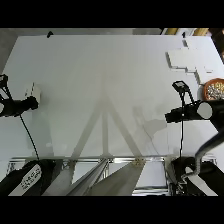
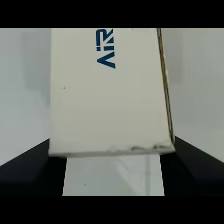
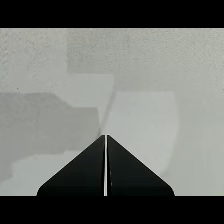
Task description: Fold the box and place the chain.
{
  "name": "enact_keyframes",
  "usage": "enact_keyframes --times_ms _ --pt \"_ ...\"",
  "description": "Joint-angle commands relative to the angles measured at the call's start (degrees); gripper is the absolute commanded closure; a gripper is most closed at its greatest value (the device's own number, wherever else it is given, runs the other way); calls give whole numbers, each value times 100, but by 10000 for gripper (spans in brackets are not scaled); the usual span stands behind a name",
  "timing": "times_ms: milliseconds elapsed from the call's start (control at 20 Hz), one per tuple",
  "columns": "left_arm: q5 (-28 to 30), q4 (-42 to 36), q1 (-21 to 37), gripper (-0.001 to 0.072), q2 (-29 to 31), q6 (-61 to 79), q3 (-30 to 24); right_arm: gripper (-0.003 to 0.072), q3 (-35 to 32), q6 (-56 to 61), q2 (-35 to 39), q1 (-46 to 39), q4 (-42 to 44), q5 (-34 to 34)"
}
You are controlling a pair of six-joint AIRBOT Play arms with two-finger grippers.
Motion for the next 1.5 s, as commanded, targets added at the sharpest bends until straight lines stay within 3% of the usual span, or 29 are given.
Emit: enact_keyframes --times_ms 0,50,150,200,250,300,500,950,1450 --pt "-439 219 122 374 -236 -382 0 665 -2 0 4 -4 2 2" --pt "-501 243 122 267 -236 -382 0 665 -2 0 4 -4 2 0" --pt "-621 254 122 244 -236 -382 0 665 -2 0 4 -4 2 2" --pt "-669 251 122 185 -236 -387 0 665 -2 0 4 -4 2 0" --pt "-723 251 120 30 -232 -433 0 665 -2 0 4 -4 2 0" --pt "-765 254 122 2 -227 -564 0 665 -2 0 4 -4 2 0" --pt "-761 227 111 6 -68 -636 2 665 -2 0 4 -4 2 2" --pt "-811 57 -245 13 1600 -614 2 665 -2 0 4 -4 2 0" --pt "-813 188 -245 13 1510 -616 0 665 -2 0 4 -2 2 2"
